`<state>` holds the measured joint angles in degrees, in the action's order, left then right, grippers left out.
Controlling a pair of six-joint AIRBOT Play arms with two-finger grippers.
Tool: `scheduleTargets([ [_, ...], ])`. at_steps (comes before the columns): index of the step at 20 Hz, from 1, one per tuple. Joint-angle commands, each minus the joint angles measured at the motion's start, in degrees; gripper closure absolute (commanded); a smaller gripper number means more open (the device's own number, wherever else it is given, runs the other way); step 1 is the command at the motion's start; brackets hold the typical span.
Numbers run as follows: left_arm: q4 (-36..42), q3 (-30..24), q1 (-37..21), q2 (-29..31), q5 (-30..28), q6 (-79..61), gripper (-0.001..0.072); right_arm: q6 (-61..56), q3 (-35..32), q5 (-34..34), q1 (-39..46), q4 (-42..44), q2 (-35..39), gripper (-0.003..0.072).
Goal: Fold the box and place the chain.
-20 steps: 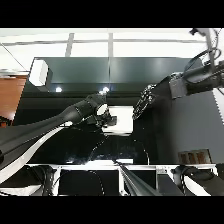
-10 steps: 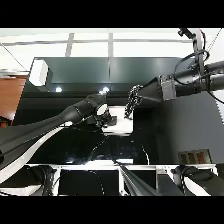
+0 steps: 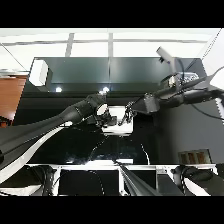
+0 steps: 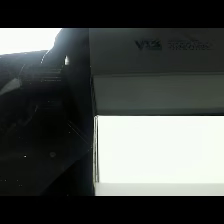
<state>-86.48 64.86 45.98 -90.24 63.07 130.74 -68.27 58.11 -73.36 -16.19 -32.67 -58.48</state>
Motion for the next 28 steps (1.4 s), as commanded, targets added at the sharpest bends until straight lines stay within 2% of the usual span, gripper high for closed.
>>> scheduleTargets([
  [1, -0.02, -0.02, -0.04, -0.02, 0.02, 0.0, 0.0681, -0.35, -6.6, 8.5, -3.17, -0.7, -1.75, 0.0675],
  [7, -0.02, -0.02, -0.04, -0.02, 0.02, 0.0, 0.0681, -5.66, -7.87, 12.33, -3.93, -8.11, -5.49, 0.0674],
  [11, -0.04, -0.02, -0.04, -0.02, 0.0, 0.0, 0.0681, -6.51, -7.91, 13.68, -5.29, -8.5, -6.62, 0.067],
  [12, -0.02, -0.02, -0.04, -0.02, 0.0, 0.0, 0.0681, -6.54, -7.91, 14.23, -5.95, -8.5, -7.02, 0.0632],
  [13, -0.02, -0.02, -0.04, -0.02, 0.0, 0.0, 0.0681, -6.54, -7.91, 14.32, -6.49, -8.52, -7.48, 0.0535],
  [14, -0.02, -0.02, -0.04, -0.02, 0.0, 0.0, 0.0681, -6.54, -7.91, 14.25, -6.43, -8.76, -7.65, 0.0529],
  [15, -0.02, -0.02, -0.04, -0.02, 0.0, 0.0, 0.0681, -6.93, -7.78, 13.53, -5.77, -10.05, -7.48, 0.0429],
  [16, 0.0, -0.02, -0.04, -0.02, 0.0, 0.0, 0.0681, -6.99, -7.69, 11.76, -4.31, -11.08, -7.1, 0.0421],
  [19, 0.0, -0.02, -0.04, -0.02, -0.04, 0.0, 0.0681, -7.96, -7.5, 4.9, 3.63, -18.51, -2.84, 0.0423],
  [23, 0.15, -0.02, -0.04, -0.35, 0.0, 0.0, 0.0681, -12.76, -7.54, 0.11, 12.02, -34.23, 4.81, 0.0423],
  [28, 0.17, 0.02, -0.09, -0.33, 0.2, 0.22, 0.068, -12.9, -7.54, -2.49, 13.0, -35.36, 6.71, 0.0423],
])
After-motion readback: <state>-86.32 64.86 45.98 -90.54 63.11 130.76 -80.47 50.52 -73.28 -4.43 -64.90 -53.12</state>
